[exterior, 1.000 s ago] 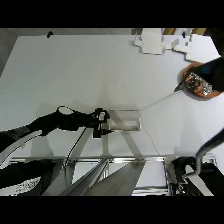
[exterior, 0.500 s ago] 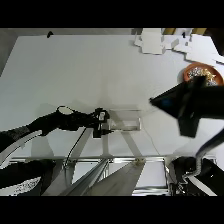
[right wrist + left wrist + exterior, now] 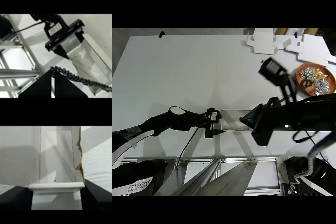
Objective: Fold the box and place the chain.
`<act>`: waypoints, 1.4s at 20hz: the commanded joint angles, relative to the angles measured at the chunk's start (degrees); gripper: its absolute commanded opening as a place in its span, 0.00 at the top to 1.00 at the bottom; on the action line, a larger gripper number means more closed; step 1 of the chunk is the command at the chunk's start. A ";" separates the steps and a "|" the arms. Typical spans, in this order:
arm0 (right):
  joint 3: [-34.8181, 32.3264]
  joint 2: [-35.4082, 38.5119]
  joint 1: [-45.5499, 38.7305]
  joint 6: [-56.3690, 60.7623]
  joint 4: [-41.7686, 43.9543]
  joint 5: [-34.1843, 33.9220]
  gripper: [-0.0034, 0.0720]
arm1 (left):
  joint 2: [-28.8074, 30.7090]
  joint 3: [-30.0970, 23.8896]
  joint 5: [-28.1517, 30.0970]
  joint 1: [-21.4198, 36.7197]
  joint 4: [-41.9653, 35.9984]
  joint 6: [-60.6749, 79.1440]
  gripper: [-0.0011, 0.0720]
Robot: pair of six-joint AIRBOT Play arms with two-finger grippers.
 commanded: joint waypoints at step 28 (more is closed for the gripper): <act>-9.97 -4.63 -2.71 0.20 -12.72 -7.30 0.78 | 0.00 0.04 0.04 0.00 0.00 0.00 0.85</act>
